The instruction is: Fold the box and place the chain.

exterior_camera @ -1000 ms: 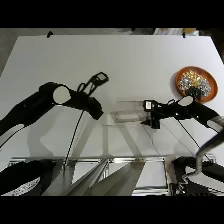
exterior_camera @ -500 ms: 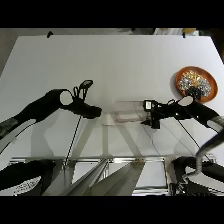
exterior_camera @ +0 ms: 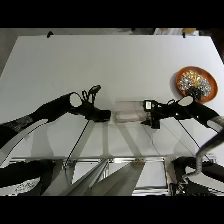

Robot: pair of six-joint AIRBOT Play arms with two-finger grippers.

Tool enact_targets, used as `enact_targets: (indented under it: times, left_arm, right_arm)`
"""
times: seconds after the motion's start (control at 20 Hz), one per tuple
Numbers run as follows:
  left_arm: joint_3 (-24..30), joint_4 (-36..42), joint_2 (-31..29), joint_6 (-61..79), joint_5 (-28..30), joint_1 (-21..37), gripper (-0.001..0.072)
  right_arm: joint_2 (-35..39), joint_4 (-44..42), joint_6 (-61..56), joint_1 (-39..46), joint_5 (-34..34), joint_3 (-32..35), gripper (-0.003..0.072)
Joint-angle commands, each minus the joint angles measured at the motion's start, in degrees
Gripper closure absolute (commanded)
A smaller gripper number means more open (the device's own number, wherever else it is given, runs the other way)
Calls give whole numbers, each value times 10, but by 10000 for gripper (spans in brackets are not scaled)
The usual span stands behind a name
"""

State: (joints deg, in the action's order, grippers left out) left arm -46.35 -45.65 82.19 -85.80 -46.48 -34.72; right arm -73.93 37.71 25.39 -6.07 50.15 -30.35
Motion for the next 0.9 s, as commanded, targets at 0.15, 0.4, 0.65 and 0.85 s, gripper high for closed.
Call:
enact_targets:
  times: [0.15, 0.4, 0.65, 0.85]
  left_arm:
    - [-31, 26, -7, 3, 0, -19, 546]
    - [-34, 23, -9, 3, 0, -25, 533]
    - [-36, 12, -20, 3, -9, -24, 533]
    - [-36, 12, -20, 3, -17, -23, 533]
  right_arm:
    - [0, 0, 0, 0, 0, 0, 274]
    - [0, 0, 0, 0, 0, 0, 274]
    - [0, 0, 0, 0, 0, 0, 274]
    - [0, 0, 0, 0, 0, 0, 274]
